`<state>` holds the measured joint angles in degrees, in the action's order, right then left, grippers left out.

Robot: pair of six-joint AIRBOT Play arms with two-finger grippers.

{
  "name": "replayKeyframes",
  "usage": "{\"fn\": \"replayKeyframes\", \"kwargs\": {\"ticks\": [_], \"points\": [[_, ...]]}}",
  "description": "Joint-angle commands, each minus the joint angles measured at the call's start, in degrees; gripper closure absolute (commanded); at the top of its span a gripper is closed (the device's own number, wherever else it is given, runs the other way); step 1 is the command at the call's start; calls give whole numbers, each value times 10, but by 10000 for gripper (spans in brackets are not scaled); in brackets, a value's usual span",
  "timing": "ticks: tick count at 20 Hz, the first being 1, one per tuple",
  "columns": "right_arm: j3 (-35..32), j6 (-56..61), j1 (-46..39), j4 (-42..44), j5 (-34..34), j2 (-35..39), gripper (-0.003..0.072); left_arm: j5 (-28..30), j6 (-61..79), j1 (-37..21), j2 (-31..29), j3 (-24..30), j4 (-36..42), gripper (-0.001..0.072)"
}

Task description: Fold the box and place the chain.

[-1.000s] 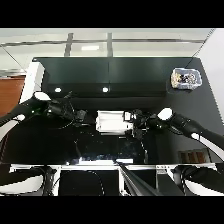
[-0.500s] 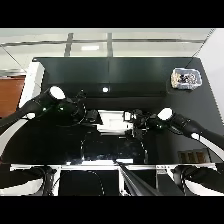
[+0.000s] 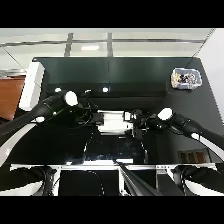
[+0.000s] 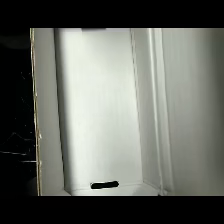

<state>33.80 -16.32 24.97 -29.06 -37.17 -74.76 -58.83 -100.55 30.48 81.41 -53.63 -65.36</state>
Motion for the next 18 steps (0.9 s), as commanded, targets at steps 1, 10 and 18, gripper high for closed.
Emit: {"fn": "replayKeyframes", "kwargs": {"ticks": [1,10,18], "points": [[0,0,0,0,0,0,496,12,-144,58,0,-29,-155,87],[0,0,0,0,0,0,496,11,-334,156,2,-41,-226,232],[0,0,0,0,0,0,496,-14,-335,155,6,-41,-227,333]]}}
